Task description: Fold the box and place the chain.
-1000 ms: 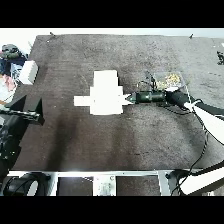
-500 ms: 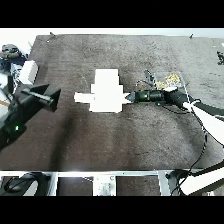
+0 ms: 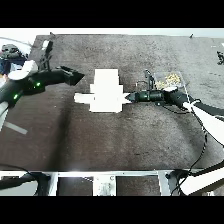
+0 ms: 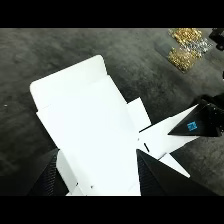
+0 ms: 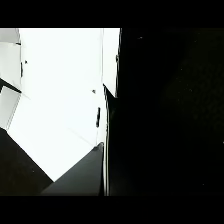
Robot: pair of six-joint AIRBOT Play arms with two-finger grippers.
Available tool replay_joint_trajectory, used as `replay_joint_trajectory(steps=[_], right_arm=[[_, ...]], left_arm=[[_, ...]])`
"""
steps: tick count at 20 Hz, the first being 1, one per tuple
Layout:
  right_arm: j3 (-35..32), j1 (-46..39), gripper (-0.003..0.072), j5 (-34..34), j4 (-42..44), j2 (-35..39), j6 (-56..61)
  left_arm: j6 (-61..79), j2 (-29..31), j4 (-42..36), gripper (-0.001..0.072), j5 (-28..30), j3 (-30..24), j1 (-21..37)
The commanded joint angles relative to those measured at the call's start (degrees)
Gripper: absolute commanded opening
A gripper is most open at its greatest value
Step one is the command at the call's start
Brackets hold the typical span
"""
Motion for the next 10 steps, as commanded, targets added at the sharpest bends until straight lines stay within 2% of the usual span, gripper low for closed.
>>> replay_joint_trajectory(steps=[1, 5, 8, 10], right_arm=[[0.04, 0.04, 0.0011, 0.42, -0.04, 0.04, -1.49], [0.04, 0.04, 0.0012, 0.44, -0.04, 0.04, -1.49], [0.04, 0.04, 0.0012, 0.42, -0.48, 0.04, -1.49], [0.04, 0.04, 0.0012, 0.59, -0.66, 0.04, -1.49]], left_arm=[[-10.54, -14.91, 8.76, 0.0526, -9.77, 16.63, 0.02], [-16.04, -25.55, 9.94, 0.0525, -12.83, 27.93, 0.02], [-20.13, -31.21, 13.75, 0.0525, -17.68, 34.45, -0.28], [-22.16, -33.77, 17.99, 0.0526, -18.05, 37.73, -1.49]])
